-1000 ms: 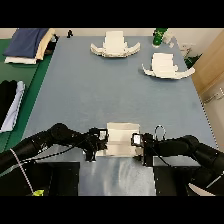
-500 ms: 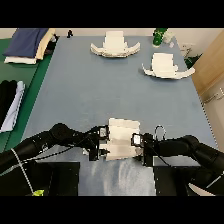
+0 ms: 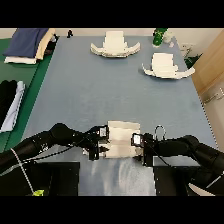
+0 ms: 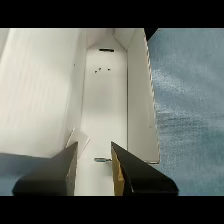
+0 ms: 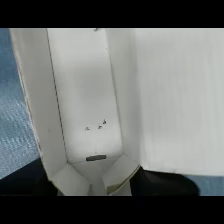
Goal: Fold the box.
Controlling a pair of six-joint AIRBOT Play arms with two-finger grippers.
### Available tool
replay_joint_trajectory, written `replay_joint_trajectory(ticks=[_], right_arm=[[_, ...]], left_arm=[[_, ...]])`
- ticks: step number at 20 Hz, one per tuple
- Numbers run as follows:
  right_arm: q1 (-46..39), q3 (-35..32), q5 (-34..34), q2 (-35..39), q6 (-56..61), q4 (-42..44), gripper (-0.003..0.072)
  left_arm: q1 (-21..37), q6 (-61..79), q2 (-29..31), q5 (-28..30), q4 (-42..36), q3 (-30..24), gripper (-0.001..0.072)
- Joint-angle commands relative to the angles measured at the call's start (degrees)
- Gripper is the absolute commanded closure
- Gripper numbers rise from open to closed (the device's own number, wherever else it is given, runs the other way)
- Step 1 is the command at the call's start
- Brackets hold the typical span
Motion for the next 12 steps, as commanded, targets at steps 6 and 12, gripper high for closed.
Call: replay_joint_trajectory(ticks=[6,12], right_arm=[[0.0,0.1,0.0,0.0,0.0,0.0,0.0174],[0.0,0.1,0.0,0.0,0.0,0.0,0.0174]], left_arm=[[8.2,-7.5,5.2,-1.5,12.2,0.0,0.0376],[8.9,-8.0,6.9,-8.3,15.0,-0.5,0.0376]])
